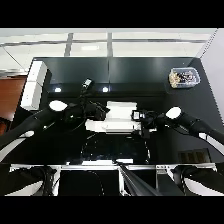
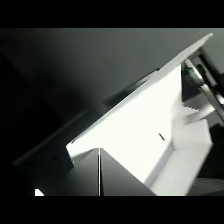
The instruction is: Fold the box and place the chain.
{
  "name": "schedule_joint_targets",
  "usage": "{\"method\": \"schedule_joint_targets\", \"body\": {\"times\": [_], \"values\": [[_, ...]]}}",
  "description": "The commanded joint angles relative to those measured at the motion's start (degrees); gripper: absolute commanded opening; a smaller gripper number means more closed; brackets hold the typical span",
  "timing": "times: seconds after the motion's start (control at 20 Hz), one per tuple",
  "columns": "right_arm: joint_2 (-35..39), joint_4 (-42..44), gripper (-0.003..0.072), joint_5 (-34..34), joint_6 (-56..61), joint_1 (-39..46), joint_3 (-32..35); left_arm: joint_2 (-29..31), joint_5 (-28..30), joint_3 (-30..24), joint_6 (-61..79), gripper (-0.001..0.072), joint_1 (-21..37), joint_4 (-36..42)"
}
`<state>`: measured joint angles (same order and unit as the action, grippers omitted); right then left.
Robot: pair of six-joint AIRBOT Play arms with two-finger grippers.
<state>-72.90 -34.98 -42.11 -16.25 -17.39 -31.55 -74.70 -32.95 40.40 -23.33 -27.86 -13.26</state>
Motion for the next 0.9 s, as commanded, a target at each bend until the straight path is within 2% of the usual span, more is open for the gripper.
{"method": "schedule_joint_targets", "body": {"times": [0.0, 0.15, 0.25, 0.55, 0.7, 0.85], "values": [[-0.02, 0.0, 0.0254, 0.0, 0.0, 0.0, 0.0, -6.25, 0.68, 4.92, -4.96, 0.0022, 0.07, -7.74], [-0.02, -0.02, 0.0254, 0.0, 0.0, 0.0, 0.02, -10.1, -3.39, 6.6, -11.39, 0.0022, 0.04, -16.46], [-0.02, -0.02, 0.0254, 0.0, 0.0, 0.0, 0.0, -11.61, -5.79, 6.6, -11.65, 0.0023, 0.02, -16.13], [-0.02, 0.0, 0.0253, 0.0, 0.0, 0.0, 0.0, -11.28, -6.58, 6.86, -11.63, 0.0022, 0.13, -16.98], [-0.02, 0.0, 0.0254, 0.0, 0.0, 0.0, 0.0, -7.54, -9.07, 9.46, -14.19, 0.0022, 1.49, -21.33], [-0.02, -0.02, 0.0254, 0.0, 0.0, 0.0, 0.0, -0.52, -12.04, 10.16, -16.15, 0.0021, 5.09, -25.64]]}}
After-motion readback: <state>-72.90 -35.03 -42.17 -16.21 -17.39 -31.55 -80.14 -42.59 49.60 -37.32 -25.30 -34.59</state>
